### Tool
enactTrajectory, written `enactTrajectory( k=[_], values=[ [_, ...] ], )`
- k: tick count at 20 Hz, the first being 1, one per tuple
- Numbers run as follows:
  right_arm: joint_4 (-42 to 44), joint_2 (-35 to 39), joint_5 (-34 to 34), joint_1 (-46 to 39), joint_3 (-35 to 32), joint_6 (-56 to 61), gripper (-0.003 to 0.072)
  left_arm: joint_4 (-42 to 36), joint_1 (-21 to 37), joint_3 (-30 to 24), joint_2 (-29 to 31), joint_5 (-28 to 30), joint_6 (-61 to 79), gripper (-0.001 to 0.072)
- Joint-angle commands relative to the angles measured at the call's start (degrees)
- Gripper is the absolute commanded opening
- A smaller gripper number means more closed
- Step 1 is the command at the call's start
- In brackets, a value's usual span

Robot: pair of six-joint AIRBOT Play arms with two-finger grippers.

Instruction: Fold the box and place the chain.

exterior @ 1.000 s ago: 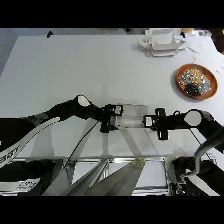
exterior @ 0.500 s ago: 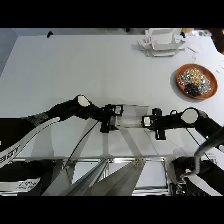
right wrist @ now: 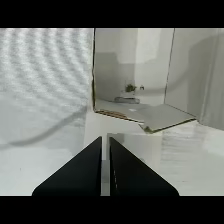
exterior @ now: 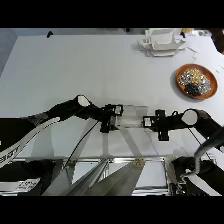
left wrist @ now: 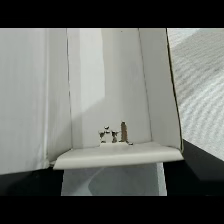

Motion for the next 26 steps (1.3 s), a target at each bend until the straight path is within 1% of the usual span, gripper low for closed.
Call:
enactTrajectory(
  k=[1, 2, 5, 6, 9, 10, 11, 12, 16, 20, 21, 22, 23, 26],
  values=[
    [3.9, 0.1, -2.9, 0.0, 0.0, 0.2, 0.0126, 0.0, 0.0, 0.0, 0.0, 0.0, 0.0, 0.0148],
    [5.7, 0.0, -3.8, 0.0, 0.0, 0.0, 0.0191, 0.0, 0.0, 0.0, 0.0, 0.0, 0.0, 0.0148],
    [6.6, -1.0, -4.1, 0.0, 0.0, -1.3, 0.0194, 0.0, 0.0, 0.0, 0.0, 0.0, 0.0, 0.0148],
    [7.0, -1.5, -4.1, 0.0, 0.0, -1.4, 0.0189, 0.0, 0.0, 0.0, 0.0, 0.0, 0.0, 0.0148],
    [11.6, -2.8, -4.2, 0.0, 0.0, -4.4, 0.0148, 0.0, 0.0, 0.0, 0.0, 0.0, 0.0, 0.0148],
    [12.9, -3.2, -4.5, 0.0, 0.0, -4.5, 0.0118, 0.0, 0.0, 0.0, 0.0, 0.0, 0.0, 0.0148],
    [13.9, -3.4, -5.5, 0.0, 0.0, -4.6, 0.0054, 0.0, 0.0, 0.0, 0.0, 0.0, 0.0, 0.0148],
    [14.0, -3.4, -6.0, 0.0, -0.1, -4.9, 0.0041, 0.0, 0.0, 0.0, 0.0, 0.0, 0.0, 0.0148],
    [14.5, -3.4, -7.3, 0.0, -0.2, -5.9, 0.0050, 0.0, 0.0, 0.0, 0.0, 0.0, 0.0, 0.0148],
    [21.1, -3.4, -7.3, 0.0, -2.6, -12.5, 0.0070, 0.0, 0.0, 0.0, 0.0, 0.0, 0.0, 0.0148],
    [21.1, -3.4, -7.3, 0.0, -2.8, -13.0, 0.0172, 0.0, 0.0, 0.0, 0.0, 0.0, 0.0, 0.0148],
    [21.1, -3.4, -7.4, 0.0, -2.9, -13.0, 0.0300, 0.0, 0.0, 0.0, 0.0, 0.0, 0.0, 0.0148],
    [21.1, -3.4, -7.6, 0.0, -2.9, -13.0, 0.0350, 0.0, 0.0, 0.0, 0.0, 0.0, 0.0, 0.0148],
    [20.7, -3.4, -7.5, 0.0, -2.9, -12.7, 0.0342, 0.0, 0.0, 0.0, 0.0, 0.0, 0.0, 0.0148]
  ],
)
